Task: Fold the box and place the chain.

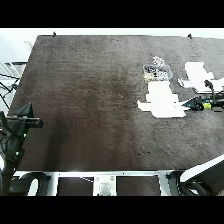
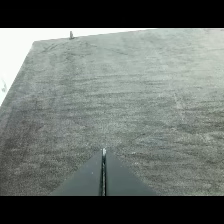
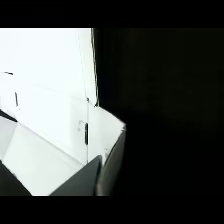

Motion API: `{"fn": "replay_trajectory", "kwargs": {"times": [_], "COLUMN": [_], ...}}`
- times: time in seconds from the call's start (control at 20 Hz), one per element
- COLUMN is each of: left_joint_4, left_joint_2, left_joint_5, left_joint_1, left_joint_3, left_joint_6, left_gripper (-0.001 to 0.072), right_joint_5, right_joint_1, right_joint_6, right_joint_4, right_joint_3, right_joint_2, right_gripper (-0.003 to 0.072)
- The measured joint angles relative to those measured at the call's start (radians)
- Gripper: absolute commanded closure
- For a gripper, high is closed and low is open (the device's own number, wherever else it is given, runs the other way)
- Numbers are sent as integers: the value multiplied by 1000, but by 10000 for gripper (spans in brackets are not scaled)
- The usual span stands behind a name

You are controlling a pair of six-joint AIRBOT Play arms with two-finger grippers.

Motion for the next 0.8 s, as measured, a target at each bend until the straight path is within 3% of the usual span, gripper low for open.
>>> {"fn": "replay_trajectory", "kwargs": {"times": [0.2,0.35,0.6,0.8], "left_joint_4": [0,0,0,0], "left_joint_2": [0,0,0,0], "left_joint_5": [0,0,0,0], "left_joint_1": [0,0,0,0], "left_joint_3": [0,0,0,0], "left_joint_6": [0,0,0,0], "left_gripper": [689,689,689,689], "right_joint_5": [49,50,-47,-187], "right_joint_1": [-3,16,141,312], "right_joint_6": [-20,-39,-64,-37], "right_joint_4": [109,172,289,344], "right_joint_3": [-58,-190,-451,-595], "right_joint_2": [3,67,235,409], "right_gripper": [678,678,678,678]}}
